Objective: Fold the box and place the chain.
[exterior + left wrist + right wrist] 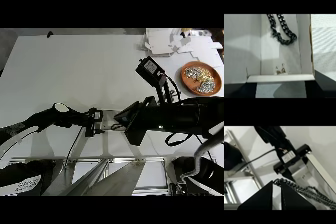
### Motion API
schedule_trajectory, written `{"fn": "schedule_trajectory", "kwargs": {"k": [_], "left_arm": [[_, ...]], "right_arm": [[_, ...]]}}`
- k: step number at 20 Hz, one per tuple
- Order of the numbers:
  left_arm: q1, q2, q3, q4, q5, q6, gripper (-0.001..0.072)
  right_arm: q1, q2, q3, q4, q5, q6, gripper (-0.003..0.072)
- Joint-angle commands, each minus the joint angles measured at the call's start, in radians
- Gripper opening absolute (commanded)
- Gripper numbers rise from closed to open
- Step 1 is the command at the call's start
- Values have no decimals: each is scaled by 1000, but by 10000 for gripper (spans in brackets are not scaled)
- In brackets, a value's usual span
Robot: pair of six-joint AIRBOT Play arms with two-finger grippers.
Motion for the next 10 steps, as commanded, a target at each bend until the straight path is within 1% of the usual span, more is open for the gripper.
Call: {"fn": "schedule_trajectory", "kwargs": {"k": [1,4,8,10], "left_arm": [[0,0,0,0,0,0,14],[0,0,0,0,0,0,14],[0,0,0,0,0,0,14],[0,0,0,0,0,0,14]], "right_arm": [[23,1,1,26,-73,-5,21],[24,1,1,49,-93,-7,22],[24,1,1,133,-98,-82,22],[23,0,1,108,-84,-83,22]]}}
